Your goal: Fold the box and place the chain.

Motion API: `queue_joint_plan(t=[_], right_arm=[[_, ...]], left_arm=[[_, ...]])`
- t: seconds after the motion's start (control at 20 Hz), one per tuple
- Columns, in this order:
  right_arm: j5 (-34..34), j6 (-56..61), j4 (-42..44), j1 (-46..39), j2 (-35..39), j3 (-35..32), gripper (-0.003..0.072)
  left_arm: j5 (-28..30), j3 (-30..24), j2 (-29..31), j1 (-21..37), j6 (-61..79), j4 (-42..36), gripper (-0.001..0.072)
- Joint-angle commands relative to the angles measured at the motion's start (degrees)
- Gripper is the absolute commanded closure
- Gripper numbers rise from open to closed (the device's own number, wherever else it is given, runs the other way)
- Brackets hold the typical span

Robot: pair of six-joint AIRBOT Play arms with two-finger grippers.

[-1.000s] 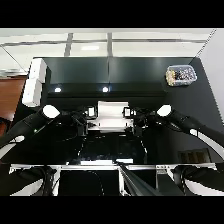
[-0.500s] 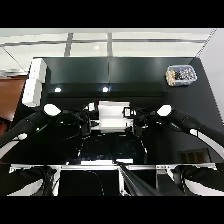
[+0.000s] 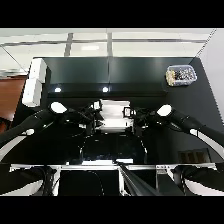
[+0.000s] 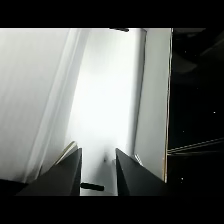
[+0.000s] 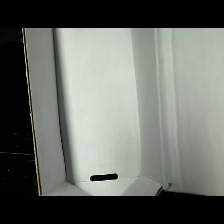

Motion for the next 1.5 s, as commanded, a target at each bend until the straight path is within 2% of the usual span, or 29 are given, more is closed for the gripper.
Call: queue_joint_plan(t=[0.0, 0.05, 0.1, 0.15, 0.2, 0.25, 0.3, 0.35, 0.4, 0.45, 0.5, 0.55, 0.75, 0.85, 1.0, 1.05, 1.1, 1.15, 1.2, 1.3, 1.35, 1.45], right_arm=[[0.02, -0.04, 0.00, -0.02, -0.02, 0.02, 0.0245], [0.02, -0.04, 0.00, -0.02, -0.02, 0.00, 0.0245], [0.02, -0.04, 0.00, -0.02, -0.02, 0.02, 0.0245], [0.02, -0.04, 0.00, -0.02, -0.02, 0.00, 0.0245], [0.02, -0.04, 0.00, -0.02, -0.02, 0.00, 0.0245], [0.02, -0.04, 0.00, -0.02, -0.02, 0.02, 0.0245], [0.02, -0.04, 0.00, -0.02, -0.02, 0.02, 0.0245], [0.02, -0.04, 0.02, -0.02, -0.02, 0.02, 0.0246], [0.02, -0.04, 0.00, -0.02, -0.02, 0.00, 0.0245], [0.02, -0.04, 0.00, -0.02, -0.02, 0.02, 0.0245], [0.02, -0.04, 0.02, -0.02, -0.02, 0.02, 0.0246], [0.02, -0.04, 0.02, -0.02, -0.02, 0.02, 0.0245], [0.02, -0.04, 0.00, -0.02, -0.02, 0.02, 0.0245], [0.02, -0.04, 0.02, -0.02, -0.02, 0.02, 0.0245], [0.02, -0.04, 0.02, -0.02, -0.02, 0.02, 0.0245], [0.02, -0.04, 0.02, -0.02, -0.02, 0.02, 0.0245], [0.02, -0.04, 0.02, -0.02, -0.02, 0.02, 0.0245], [0.02, -0.04, 0.00, -0.02, -0.02, 0.00, 0.0245], [0.02, -0.04, 0.00, -0.02, -0.02, 0.02, 0.0246], [0.02, -0.04, 0.00, -0.02, -0.02, 0.02, 0.0245], [0.02, -0.04, 0.02, -0.02, -0.02, 0.02, 0.0245], [0.02, -0.04, 0.00, -0.02, -0.02, 0.02, 0.0245]], left_arm=[[-0.33, 0.50, -0.72, -0.20, 0.04, -0.15, 0.0493], [-0.35, 0.50, -0.72, -0.22, 0.04, -0.15, 0.0568], [-0.35, 0.50, -0.72, -0.24, 0.04, -0.15, 0.0568], [-0.26, 0.50, -0.72, -0.26, 0.09, -0.13, 0.0537], [-0.07, 0.50, -0.72, -0.24, 0.07, -0.13, 0.0319], [-0.09, 0.52, -0.72, -0.22, 0.04, -0.02, 0.0247], [-0.33, 0.68, -0.72, -0.20, 0.07, 0.74, 0.0507], [-0.31, 0.72, -0.72, -0.20, 0.04, 0.90, 0.0620], [-0.39, 0.72, -0.70, -0.20, 0.02, 0.90, 0.0563], [-0.66, 0.72, -0.61, -0.17, 0.00, 0.94, 0.0575], [-0.68, 0.72, -0.11, -0.13, 0.00, 1.62, 0.0653], [-0.63, 0.72, 0.83, -0.04, -0.04, 3.13, 0.0680], [-0.31, 0.72, 9.51, 3.02, -6.08, 9.44, 0.0681], [-0.22, 0.70, 15.02, 6.91, -14.80, 11.52, 0.0681], [-0.20, 0.52, 19.12, 17.03, -41.75, 16.70, 0.0681], [-1.27, 0.22, 18.73, 20.87, -52.96, 18.60, 0.0682], [-4.94, -0.02, 17.27, 25.20, -66.14, 20.81, 0.0681], [-11.08, -0.02, 14.93, 29.38, -75.06, 21.75, 0.0682], [-18.49, -0.22, 11.80, 33.44, -78.01, 21.00, 0.0681], [-27.65, -1.05, 5.75, 38.77, -76.19, 17.97, 0.0681], [-28.92, -1.51, 2.99, 40.11, -76.02, 17.29, 0.0681], [-27.85, -1.68, -1.38, 39.74, -76.04, 16.44, 0.0682]])
